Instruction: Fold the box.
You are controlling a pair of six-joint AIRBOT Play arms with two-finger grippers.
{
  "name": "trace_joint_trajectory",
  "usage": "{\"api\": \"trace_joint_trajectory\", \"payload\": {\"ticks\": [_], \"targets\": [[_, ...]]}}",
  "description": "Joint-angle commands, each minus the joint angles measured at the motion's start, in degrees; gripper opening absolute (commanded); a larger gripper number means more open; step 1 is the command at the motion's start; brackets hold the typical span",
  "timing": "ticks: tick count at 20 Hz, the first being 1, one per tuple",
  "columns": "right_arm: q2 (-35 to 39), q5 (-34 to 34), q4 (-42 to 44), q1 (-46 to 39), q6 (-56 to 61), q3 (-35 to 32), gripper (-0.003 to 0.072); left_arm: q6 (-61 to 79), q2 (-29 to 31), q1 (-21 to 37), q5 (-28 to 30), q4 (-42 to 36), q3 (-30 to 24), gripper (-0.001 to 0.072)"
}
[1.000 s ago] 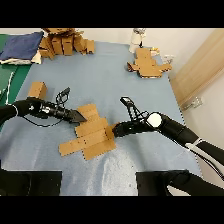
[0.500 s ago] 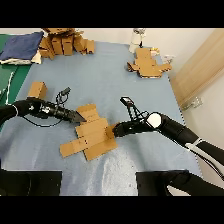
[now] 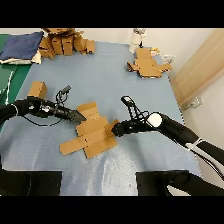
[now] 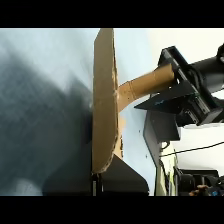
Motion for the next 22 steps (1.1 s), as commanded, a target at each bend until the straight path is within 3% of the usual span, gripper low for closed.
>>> {"api": "trace_joint_trajectory", "payload": {"ticks": [1,5,9,13,16,18,22], "targets": [[0.0,-0.5,-1.6,-3.3,6.4,0.1,0.0233,2.2,0.1,-1.6,-0.7,1.6,3.0,0.0012],[0.3,-0.4,-1.9,-8.7,12.3,0.1,0.023,7.8,1.7,-8.2,1.9,4.3,6.8,0.0012],[1.9,-1.5,-1.9,-11.6,13.7,0.1,0.023,15.1,6.6,-13.8,7.0,8.5,6.8,0.0012],[3.0,-4.6,-2.0,-14.0,15.1,0.7,0.023,22.4,10.4,-14.8,5.3,7.1,6.7,0.0012],[2.9,-5.7,-2.0,-13.9,15.1,0.8,0.0228,27.4,11.0,-14.9,5.7,5.1,4.7,0.0012],[2.9,-6.1,-2.0,-13.9,15.2,0.8,0.0161,31.7,11.0,-15.5,8.0,2.7,2.3,0.0012],[2.9,-6.2,-2.0,-13.9,15.2,0.8,0.016,39.5,13.0,-17.0,11.0,-2.2,-3.1,0.0012]]}}
